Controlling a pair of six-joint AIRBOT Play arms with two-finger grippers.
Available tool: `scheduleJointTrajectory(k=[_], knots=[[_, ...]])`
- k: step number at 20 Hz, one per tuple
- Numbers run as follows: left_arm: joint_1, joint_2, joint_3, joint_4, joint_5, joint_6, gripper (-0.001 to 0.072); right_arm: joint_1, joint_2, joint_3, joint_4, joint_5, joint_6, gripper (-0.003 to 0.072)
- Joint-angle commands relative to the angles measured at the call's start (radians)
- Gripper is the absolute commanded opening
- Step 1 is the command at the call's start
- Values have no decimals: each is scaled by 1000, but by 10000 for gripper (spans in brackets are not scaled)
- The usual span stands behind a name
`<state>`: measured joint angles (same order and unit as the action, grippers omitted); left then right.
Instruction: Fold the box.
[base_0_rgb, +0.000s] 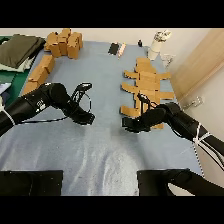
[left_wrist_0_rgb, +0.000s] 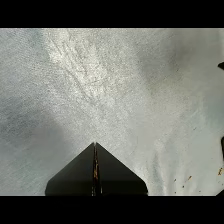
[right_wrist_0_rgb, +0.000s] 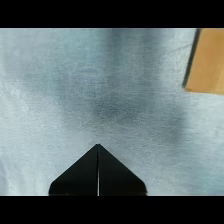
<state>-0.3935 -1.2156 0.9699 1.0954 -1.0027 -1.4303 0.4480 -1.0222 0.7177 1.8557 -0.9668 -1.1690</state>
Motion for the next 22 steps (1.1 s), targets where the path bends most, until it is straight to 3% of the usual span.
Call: scheduleJointTrajectory(k=[1,6,7,9,11,13,17,22], knots=[[0,0,1,0,0,0,13,8,-1,-2,11,5,10,3],[0,0,1,0,0,0,13,-4,-1,2,-2,-5,10,6],[0,0,1,0,0,0,13,-32,-1,14,-22,-31,10,104],[0,0,1,0,0,0,13,-135,-1,53,-71,-114,5,198],[0,0,1,0,0,0,13,-300,-1,98,-151,-217,-70,406],[0,0,1,0,0,0,13,-518,-1,126,-212,-260,-210,411],[0,0,1,0,8,0,13,-900,-42,129,-169,-123,-540,411],[0,0,1,-5,27,0,13,-1057,-192,142,-9,19,-818,445]])
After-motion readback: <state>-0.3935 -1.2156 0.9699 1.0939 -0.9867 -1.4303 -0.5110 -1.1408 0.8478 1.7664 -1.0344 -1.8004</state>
